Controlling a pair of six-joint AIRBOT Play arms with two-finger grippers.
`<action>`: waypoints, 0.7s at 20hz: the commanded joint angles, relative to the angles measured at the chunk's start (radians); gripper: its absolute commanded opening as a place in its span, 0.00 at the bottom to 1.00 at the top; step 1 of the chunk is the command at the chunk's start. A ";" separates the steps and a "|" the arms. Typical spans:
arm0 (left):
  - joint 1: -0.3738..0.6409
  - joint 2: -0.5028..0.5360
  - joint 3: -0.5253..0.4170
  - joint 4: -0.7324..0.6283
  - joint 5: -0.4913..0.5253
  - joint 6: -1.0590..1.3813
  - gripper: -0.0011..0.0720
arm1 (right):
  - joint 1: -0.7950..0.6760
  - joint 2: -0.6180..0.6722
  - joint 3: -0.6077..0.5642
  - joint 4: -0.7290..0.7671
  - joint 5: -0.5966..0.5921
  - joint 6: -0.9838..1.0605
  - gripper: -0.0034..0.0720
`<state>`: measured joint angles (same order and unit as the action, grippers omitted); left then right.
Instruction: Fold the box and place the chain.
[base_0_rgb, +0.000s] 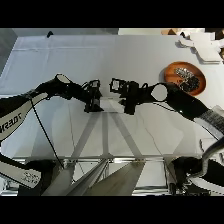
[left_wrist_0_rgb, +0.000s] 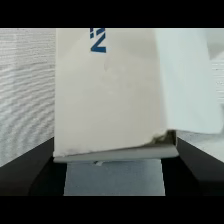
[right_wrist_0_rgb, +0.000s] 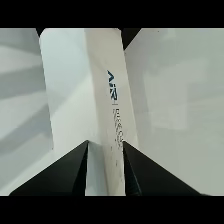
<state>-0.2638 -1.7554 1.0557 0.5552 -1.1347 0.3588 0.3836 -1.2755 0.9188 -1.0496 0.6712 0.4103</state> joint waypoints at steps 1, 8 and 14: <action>0.000 0.000 0.000 -0.001 0.002 -0.001 0.37 | 0.002 0.002 -0.027 -0.001 -0.074 0.000 0.33; 0.000 0.000 0.000 -0.001 0.002 -0.001 0.37 | 0.002 0.002 -0.060 -0.001 -0.084 0.000 0.33; 0.000 0.000 0.000 -0.001 0.002 -0.001 0.37 | 0.002 0.002 -0.106 0.000 -0.080 0.000 0.15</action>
